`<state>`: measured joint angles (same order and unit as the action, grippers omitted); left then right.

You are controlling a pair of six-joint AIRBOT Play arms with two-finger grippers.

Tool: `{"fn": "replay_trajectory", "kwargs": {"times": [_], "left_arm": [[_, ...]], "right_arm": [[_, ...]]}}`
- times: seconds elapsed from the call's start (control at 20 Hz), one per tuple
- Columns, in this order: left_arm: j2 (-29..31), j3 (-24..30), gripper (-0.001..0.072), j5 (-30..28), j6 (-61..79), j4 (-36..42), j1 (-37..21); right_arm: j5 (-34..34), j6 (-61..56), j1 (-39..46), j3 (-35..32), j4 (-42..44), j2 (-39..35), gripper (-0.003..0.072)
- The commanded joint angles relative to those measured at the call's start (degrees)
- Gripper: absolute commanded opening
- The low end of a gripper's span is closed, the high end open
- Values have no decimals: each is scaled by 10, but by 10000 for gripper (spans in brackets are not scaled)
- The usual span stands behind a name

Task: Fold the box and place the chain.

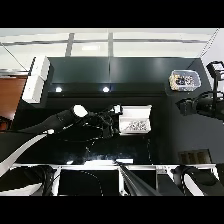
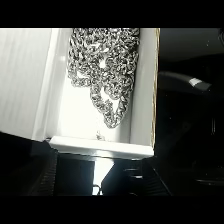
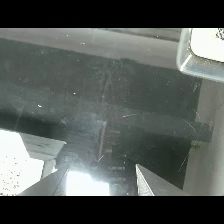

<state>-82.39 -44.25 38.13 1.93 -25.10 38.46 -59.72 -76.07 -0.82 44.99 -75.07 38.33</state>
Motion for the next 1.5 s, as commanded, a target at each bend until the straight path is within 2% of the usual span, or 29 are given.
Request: {"fn": "replay_trajectory", "kwargs": {"times": [0.0, 0.05, 0.1, 0.25, 0.45, 0.65, 0.8, 1.0, 1.15, 1.45], "left_arm": [[0, 0, 341, -3, 0, -15, 0], [0, 0, 341, -3, 0, -15, 0], [0, 0, 341, -3, 0, -15, 0], [0, 0, 341, -3, 0, -15, 0], [0, 0, 341, -3, 0, -15, 0], [0, 0, 341, -3, 0, -14, 0], [0, 0, 341, -5, 0, -14, 0], [0, 0, 342, -5, 0, -14, 0], [0, 0, 341, -7, 0, -14, 0], [0, 0, 342, -7, 0, -14, 0]], "right_arm": [[3, 0, 0, 0, 0, 1, 489], [7, 0, 0, 0, 1, 2, 553], [6, 10, 0, 0, 7, 5, 689], [17, 52, 0, 3, 80, 55, 689], [61, 170, 0, 51, 202, 190, 685], [-6, 405, 0, 77, 343, 326, 664], [-56, 612, 0, 77, 344, 344, 664], [-166, 622, 0, 75, 350, 344, 662], [-168, 622, -6, 66, 354, 336, 657], [-166, 633, -90, 60, 269, 335, 657]]}}
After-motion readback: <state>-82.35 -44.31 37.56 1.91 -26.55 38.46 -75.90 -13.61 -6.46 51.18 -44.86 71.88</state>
